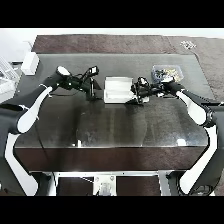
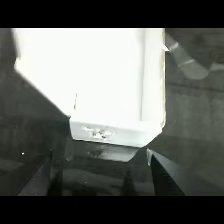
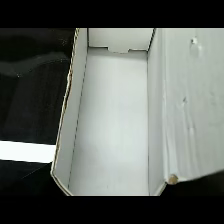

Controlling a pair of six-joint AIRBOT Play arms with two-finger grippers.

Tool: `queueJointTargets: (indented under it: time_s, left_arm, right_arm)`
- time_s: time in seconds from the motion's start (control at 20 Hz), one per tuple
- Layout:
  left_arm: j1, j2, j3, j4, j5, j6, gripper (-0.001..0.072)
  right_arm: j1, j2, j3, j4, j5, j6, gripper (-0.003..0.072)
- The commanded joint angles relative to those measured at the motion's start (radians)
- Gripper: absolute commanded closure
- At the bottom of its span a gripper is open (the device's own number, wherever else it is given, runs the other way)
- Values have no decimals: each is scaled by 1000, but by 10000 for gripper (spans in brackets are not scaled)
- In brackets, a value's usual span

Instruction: Fold the box and place the chain.

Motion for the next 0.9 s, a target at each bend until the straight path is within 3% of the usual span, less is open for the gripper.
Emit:
queueJointTargets:
  time_s: [0.0,0.85]
  left_arm:
    - [2,-18,-15,-42,43,134,-5]
    - [2,-63,-14,-141,-11,164,-11]
  right_arm:
    - [-1,0,0,0,0,0,104]
    - [-1,0,0,0,0,0,104]
